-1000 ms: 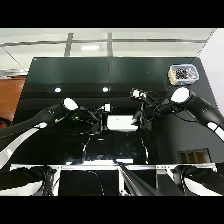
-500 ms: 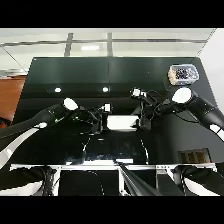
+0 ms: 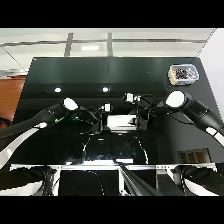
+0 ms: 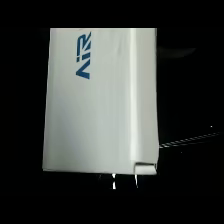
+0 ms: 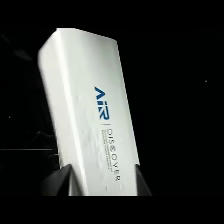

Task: Fold the box and place the chain.

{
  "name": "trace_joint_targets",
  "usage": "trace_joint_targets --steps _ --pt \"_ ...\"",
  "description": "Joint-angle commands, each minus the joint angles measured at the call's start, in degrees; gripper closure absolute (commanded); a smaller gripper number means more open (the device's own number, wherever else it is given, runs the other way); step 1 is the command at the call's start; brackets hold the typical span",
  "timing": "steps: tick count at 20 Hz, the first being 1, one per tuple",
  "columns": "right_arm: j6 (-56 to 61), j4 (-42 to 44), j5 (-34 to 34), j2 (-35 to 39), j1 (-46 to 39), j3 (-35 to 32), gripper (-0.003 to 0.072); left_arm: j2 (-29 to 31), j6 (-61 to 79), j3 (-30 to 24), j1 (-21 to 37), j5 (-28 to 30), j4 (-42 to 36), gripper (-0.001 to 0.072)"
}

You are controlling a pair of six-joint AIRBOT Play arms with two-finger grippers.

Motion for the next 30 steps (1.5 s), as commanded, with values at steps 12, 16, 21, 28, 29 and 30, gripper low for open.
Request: trace_joint_targets --steps 12,16,21,28,29,30 --pt "0.3 -0.5 1.2 0.0 0.2 0.0 0.0406 0.0 0.1 0.0 0.0 0.0 0.0 0.0345" --pt "0.4 -0.5 1.1 0.0 0.2 0.0 0.0405 0.0 0.1 0.0 0.0 0.0 0.0 0.0345" --pt "0.4 -0.5 1.5 0.0 0.2 -0.6 0.0405 0.0 0.1 0.0 0.0 0.0 0.0 0.0345" --pt "0.4 -0.5 1.8 0.0 0.2 -0.7 0.0307 0.0 0.1 0.0 0.0 0.0 0.0 0.0345" --pt "0.4 -0.5 1.8 0.0 0.2 -0.7 0.0307 0.0 0.1 0.0 0.0 0.0 0.0 0.0346" --pt "0.4 -0.5 1.8 0.0 0.2 -0.7 0.0307 0.0 0.1 0.0 0.0 0.0 0.0 0.0345"
